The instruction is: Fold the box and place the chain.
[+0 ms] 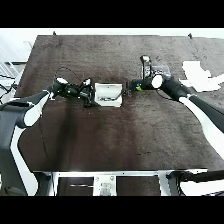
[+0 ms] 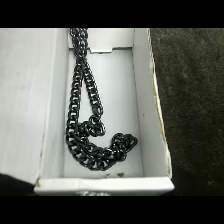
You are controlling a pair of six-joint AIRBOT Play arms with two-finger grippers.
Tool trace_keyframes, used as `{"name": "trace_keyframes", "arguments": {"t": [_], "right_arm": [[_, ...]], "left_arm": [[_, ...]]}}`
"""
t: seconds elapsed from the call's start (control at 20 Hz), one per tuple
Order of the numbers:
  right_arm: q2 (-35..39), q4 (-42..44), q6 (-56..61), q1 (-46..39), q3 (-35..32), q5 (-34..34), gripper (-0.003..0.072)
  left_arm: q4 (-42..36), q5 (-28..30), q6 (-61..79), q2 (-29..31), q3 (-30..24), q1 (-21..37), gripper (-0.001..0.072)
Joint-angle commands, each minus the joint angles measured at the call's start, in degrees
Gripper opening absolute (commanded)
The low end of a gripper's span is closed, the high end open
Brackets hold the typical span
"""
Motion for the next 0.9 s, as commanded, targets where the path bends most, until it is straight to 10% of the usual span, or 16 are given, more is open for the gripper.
{"name": "trace_keyframes", "arguments": {"t": [0.0, 0.4, 0.85], "right_arm": [[8.26, -0.04, -0.07, 1.01, 0.07, 2.73, 0.0005], [22.62, -2.43, -0.37, 8.15, 0.13, 2.45, 0.0003], [19.37, -2.34, -0.2, 13.33, -0.13, 1.16, 0.0003]], "left_arm": [[0.0, -0.02, 0.02, -0.02, 0.0, -0.02, 0.0528], [0.0, -0.09, 0.02, -0.02, 0.0, -0.02, 0.0528], [-0.02, -0.35, 0.02, -0.02, 0.0, -0.02, 0.0528]]}}
